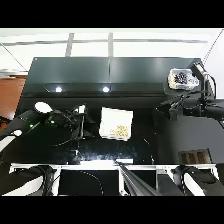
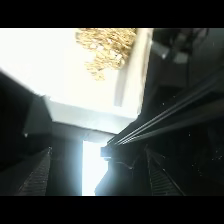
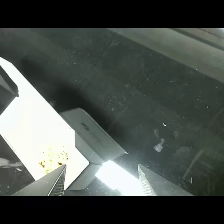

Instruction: Fold the box and place the chain.

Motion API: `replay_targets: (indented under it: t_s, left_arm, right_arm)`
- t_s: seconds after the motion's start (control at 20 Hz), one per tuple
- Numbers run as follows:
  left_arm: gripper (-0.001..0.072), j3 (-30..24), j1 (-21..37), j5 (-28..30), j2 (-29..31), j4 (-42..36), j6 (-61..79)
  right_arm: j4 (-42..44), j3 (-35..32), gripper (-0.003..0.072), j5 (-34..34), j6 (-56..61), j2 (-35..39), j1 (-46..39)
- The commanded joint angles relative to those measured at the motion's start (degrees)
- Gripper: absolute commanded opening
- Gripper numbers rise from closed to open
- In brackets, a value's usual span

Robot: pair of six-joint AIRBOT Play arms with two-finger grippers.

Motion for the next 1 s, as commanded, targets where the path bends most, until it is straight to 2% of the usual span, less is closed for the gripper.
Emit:
replay_targets:
  t_s: [0.0,0.15,0.45,0.95]
  left_arm:
    - [0.072,0.15,-2.45,2.16,-1.2,0.42,3.85]
    - [0.072,0.52,-3.76,2.43,-2.51,-0.09,3.82]
    - [0.072,5.81,-4.0,1.42,-5.92,1.18,2.05]
    - [0.072,6.93,-5.42,1.25,-8.24,-0.17,1.92]
  right_arm:
    - [0.02,0.02,0.0533,0.0,0.02,0.07,0.02]
    - [0.02,0.02,0.0533,0.0,0.02,0.07,0.02]
    - [0.02,0.02,0.0533,0.96,0.02,0.07,0.02]
    - [0.0,0.02,0.0533,1.09,0.0,0.07,0.02]
